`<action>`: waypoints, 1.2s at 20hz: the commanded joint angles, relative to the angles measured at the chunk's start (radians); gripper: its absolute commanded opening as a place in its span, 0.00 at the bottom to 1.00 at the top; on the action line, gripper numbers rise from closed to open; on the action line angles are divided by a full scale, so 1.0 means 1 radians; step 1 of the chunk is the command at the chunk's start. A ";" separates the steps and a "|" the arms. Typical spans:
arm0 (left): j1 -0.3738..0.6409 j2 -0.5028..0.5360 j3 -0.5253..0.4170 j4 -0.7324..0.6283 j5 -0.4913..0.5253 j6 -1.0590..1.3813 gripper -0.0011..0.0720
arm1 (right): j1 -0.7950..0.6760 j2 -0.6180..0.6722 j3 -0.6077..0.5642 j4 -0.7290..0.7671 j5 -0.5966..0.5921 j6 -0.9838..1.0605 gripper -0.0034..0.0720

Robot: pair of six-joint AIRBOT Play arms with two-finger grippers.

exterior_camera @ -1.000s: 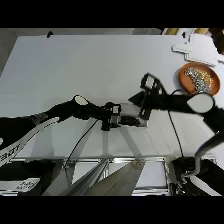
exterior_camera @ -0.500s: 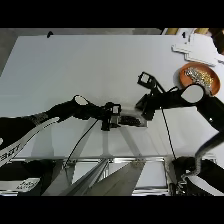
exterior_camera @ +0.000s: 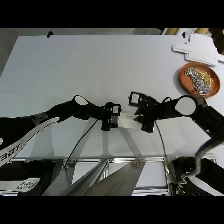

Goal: Fold the box and place the chain.

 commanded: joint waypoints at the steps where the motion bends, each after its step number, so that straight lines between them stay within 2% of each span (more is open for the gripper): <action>1: 0.001 0.000 0.000 0.000 0.000 0.000 0.22 | 0.055 0.005 -0.023 -0.050 -0.002 -0.009 0.37; 4: 0.001 0.000 0.000 0.000 0.000 0.000 0.22 | 0.081 0.005 -0.023 -0.051 -0.025 -0.009 0.44; 14: 0.001 0.000 0.000 0.000 0.000 0.000 0.22 | 0.082 -0.009 -0.028 -0.018 -0.031 -0.008 0.44; 15: 0.001 0.000 0.000 0.000 0.000 0.000 0.22 | 0.082 -0.014 -0.028 -0.017 -0.045 -0.008 0.42; 17: 0.001 0.000 0.000 0.000 0.000 0.000 0.22 | 0.082 -0.015 -0.028 -0.021 -0.080 -0.008 0.33; 19: 0.001 0.000 0.000 0.000 0.000 0.000 0.22 | 0.082 -0.015 -0.028 -0.043 -0.105 -0.005 0.33; 20: 0.001 0.000 0.000 0.000 0.000 0.000 0.22 | 0.082 -0.015 -0.028 -0.055 -0.109 -0.005 0.32; 21: 0.001 0.000 0.000 0.000 0.000 0.000 0.22 | 0.082 -0.015 -0.028 -0.067 -0.106 -0.005 0.27; 23: 0.001 0.000 0.000 0.000 0.000 0.000 0.22 | 0.082 -0.015 -0.028 -0.079 -0.106 -0.004 0.25; 24: 0.001 0.000 0.000 0.000 0.000 0.000 0.22 | 0.082 -0.015 -0.028 -0.080 -0.105 -0.004 0.19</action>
